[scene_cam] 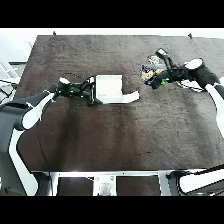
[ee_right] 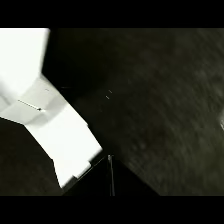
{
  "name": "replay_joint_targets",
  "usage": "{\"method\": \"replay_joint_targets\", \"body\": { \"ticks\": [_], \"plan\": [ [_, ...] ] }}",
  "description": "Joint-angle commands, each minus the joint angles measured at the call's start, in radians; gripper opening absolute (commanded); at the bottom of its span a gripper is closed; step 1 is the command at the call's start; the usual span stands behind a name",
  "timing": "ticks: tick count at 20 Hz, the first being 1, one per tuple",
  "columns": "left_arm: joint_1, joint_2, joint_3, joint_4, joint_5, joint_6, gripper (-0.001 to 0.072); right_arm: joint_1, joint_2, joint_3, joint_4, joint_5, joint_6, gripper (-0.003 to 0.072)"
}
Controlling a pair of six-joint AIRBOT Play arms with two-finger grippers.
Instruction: Fold the box and place the chain.
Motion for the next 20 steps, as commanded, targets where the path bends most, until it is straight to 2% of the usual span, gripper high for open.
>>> {"method": "replay_joint_targets", "body": {
  "ticks": [1,5,12,20],
  "plan": [
    [0.000,0.000,0.000,0.000,0.000,0.000,0.0413,-0.066,0.001,-0.067,0.003,-0.002,0.156,0.0006],
    [0.000,0.000,0.000,0.000,0.001,0.001,0.0413,-0.045,-0.045,-0.149,0.062,-0.042,0.197,0.0005],
    [0.000,0.000,0.000,0.000,0.002,0.000,0.0414,0.045,-0.204,-0.149,0.259,-0.076,0.162,0.0005],
    [0.000,0.000,0.000,0.001,0.002,0.000,0.0413,0.137,-0.177,-0.108,0.362,-0.070,0.158,0.0005]
  ]
}}
